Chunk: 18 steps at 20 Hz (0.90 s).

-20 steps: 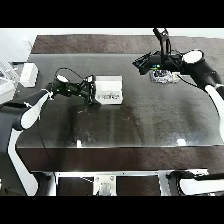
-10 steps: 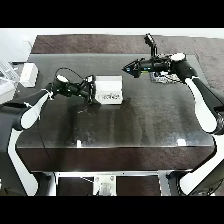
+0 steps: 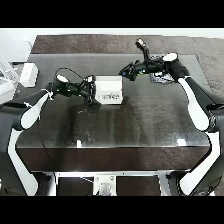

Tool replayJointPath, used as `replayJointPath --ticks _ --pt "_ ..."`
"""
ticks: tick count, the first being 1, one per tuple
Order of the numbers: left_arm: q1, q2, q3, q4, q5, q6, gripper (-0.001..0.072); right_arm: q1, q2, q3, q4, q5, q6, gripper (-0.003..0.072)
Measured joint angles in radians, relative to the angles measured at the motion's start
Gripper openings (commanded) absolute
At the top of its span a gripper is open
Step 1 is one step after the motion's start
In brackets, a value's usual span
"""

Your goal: Fold the box and place the chain.

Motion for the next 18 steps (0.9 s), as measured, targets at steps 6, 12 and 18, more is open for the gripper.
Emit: replayJointPath --ticks 6,12,18 --pt "0.0 0.0 0.0 0.0 0.0 0.002 0.0533 0.048 -0.001 0.046 -0.105 0.082 0.011 0.0293" --pt "0.0 0.0 0.0 0.0 0.0 0.002 0.0532 0.053 0.002 0.073 -0.116 0.199 0.034 0.0294" --pt "0.0 0.0 0.0 0.0 0.0 0.002 0.0533 0.067 0.001 0.056 -0.106 0.242 0.038 0.0384"
